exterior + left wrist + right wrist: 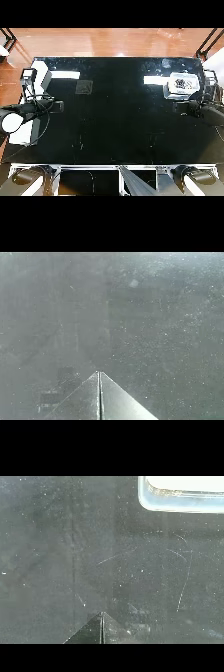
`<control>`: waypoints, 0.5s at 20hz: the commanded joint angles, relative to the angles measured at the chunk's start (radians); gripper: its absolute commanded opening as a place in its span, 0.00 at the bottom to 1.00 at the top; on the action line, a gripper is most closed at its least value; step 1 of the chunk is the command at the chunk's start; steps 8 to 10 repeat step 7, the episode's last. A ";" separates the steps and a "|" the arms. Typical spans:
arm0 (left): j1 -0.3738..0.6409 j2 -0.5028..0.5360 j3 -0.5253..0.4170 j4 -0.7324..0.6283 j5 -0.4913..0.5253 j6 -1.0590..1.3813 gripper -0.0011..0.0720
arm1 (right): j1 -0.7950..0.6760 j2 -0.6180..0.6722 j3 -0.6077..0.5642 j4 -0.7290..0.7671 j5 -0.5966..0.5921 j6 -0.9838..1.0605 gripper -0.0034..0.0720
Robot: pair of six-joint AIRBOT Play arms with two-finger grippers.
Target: Fold the box and place the chain.
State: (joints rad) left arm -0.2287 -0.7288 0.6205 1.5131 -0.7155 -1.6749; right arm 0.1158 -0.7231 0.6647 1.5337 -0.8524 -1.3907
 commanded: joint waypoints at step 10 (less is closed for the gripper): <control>0.010 0.003 -0.006 -0.004 0.036 -0.005 0.05 | 0.000 0.002 -0.005 0.000 0.007 0.003 0.07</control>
